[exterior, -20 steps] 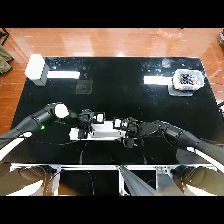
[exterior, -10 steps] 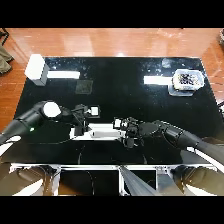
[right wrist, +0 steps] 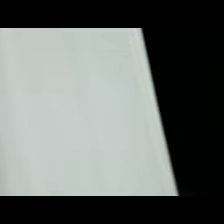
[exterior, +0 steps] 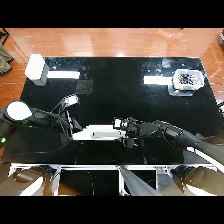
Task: Fold the box and place the chain.
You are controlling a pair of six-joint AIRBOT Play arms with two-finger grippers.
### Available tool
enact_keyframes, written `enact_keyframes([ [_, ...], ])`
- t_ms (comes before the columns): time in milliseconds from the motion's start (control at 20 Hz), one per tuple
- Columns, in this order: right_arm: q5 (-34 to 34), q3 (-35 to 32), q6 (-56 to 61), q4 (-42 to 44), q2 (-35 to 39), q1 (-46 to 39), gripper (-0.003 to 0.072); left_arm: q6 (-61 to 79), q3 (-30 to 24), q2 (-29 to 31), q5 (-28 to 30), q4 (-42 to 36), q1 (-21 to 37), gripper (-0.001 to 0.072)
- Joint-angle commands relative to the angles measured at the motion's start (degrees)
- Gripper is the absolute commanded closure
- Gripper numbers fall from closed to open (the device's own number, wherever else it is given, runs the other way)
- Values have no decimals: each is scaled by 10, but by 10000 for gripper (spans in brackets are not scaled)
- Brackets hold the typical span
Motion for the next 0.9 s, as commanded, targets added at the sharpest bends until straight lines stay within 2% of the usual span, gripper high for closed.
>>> enact_keyframes([
  [0,0,0,0,0,0,0,496,-31,-57,14,19,-116,-35,693],
  [100,0,0,0,0,0,0,496,-26,-98,16,114,-171,-68,693],
  [250,0,0,0,0,0,0,496,-1,-126,16,280,-250,-98,692],
  [400,0,0,0,0,0,0,496,35,-125,15,369,-312,-103,692],
  [550,0,0,0,0,0,0,496,35,-125,3,415,-321,-103,692],
  [850,0,0,0,0,0,0,496,35,-125,-56,446,-342,-103,691],
])
